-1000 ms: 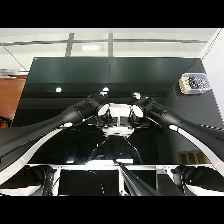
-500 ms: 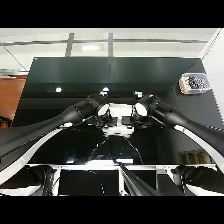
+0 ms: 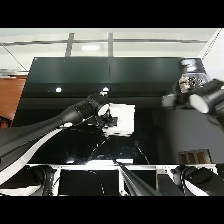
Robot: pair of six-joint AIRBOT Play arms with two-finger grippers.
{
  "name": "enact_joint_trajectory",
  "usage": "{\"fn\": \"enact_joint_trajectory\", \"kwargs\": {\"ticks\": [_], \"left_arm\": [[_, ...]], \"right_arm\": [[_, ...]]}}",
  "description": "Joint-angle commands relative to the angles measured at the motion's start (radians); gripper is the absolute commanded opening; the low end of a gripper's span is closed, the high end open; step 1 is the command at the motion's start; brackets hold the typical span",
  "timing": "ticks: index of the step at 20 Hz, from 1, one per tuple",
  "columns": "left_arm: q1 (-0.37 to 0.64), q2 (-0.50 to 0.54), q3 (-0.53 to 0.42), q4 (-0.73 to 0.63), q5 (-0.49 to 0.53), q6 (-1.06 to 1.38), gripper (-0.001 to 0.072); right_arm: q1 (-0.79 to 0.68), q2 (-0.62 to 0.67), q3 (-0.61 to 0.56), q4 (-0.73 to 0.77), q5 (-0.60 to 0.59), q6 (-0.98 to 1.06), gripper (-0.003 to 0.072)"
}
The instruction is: Fold the box and place the chain.
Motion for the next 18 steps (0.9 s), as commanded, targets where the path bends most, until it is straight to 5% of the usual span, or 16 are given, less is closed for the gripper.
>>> {"fn": "enact_joint_trajectory", "kwargs": {"ticks": [1, 2, 3, 4, 7, 12, 13, 14, 18], "left_arm": [[0.001, 0.000, 0.000, 0.000, -0.001, -0.001, 0.0026], [0.001, 0.000, 0.000, 0.000, -0.001, -0.001, 0.0026], [0.001, 0.000, 0.000, 0.000, -0.001, -0.001, 0.0026], [0.001, 0.000, 0.000, 0.000, 0.001, -0.001, 0.0026], [0.001, 0.000, 0.000, 0.001, 0.003, -0.001, 0.0026], [0.001, 0.000, 0.000, 0.001, 0.001, -0.001, 0.0026], [0.001, 0.000, 0.000, 0.001, 0.001, -0.001, 0.0026], [0.001, 0.000, 0.000, 0.000, 0.001, -0.001, 0.0026], [0.001, 0.000, 0.000, 0.001, 0.001, -0.001, 0.0026]], "right_arm": [[-0.217, 0.045, -0.060, -0.200, -0.201, -0.007, 0.0376], [-0.283, 0.043, -0.101, -0.185, -0.313, 0.001, 0.0377], [-0.351, 0.029, -0.142, -0.154, -0.423, 0.026, 0.0498], [-0.412, -0.001, -0.165, -0.101, -0.511, 0.029, 0.0717], [-0.562, -0.170, -0.129, 0.091, -0.646, 0.003, 0.0716], [-0.706, -0.575, 0.357, 0.478, -0.301, 0.003, 0.0708], [-0.720, -0.646, 0.452, 0.522, -0.226, 0.004, 0.0685], [-0.729, -0.713, 0.541, 0.544, -0.158, 0.016, 0.0569], [-0.733, -0.846, 0.694, 0.547, -0.101, 0.098, 0.0541]]}}
